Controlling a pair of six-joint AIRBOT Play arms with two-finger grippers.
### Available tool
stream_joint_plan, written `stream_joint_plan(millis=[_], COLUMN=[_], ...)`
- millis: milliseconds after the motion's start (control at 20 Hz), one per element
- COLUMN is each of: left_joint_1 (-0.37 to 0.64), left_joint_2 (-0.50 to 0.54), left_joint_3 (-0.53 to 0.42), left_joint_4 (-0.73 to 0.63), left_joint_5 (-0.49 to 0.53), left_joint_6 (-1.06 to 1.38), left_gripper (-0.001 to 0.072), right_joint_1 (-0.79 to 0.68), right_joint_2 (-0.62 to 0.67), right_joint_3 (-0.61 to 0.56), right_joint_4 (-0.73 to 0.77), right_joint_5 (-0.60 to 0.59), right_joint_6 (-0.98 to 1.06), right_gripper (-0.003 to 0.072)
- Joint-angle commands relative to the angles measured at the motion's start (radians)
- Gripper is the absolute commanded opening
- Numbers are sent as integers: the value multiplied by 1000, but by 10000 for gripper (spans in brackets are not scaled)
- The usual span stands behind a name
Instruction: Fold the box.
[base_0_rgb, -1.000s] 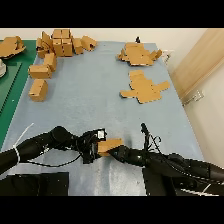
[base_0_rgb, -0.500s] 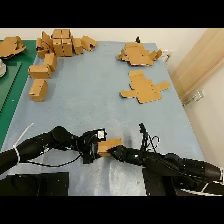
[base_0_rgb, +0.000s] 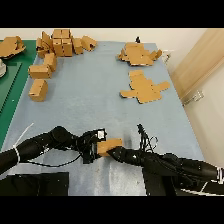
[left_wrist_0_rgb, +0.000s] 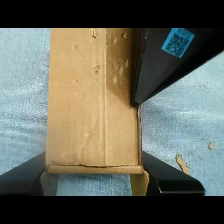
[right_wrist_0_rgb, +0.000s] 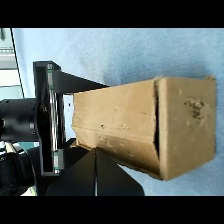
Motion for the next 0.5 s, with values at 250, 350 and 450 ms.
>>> stream_joint_plan(millis=[250,350,450], left_joint_1=[0,0,0], left_joint_2=[0,0,0], left_joint_3=[0,0,0], left_joint_4=[0,0,0], left_joint_5=[0,0,0], left_joint_6=[0,0,0], left_gripper=[405,405,405], right_joint_1=[-3,-3,-3], right_joint_2=[186,209,205], right_joint_3=[0,0,0], right_joint_4=[-113,-174,-216], right_joint_5=[14,47,51], right_joint_6=[0,0,0], right_gripper=[2,2,2])
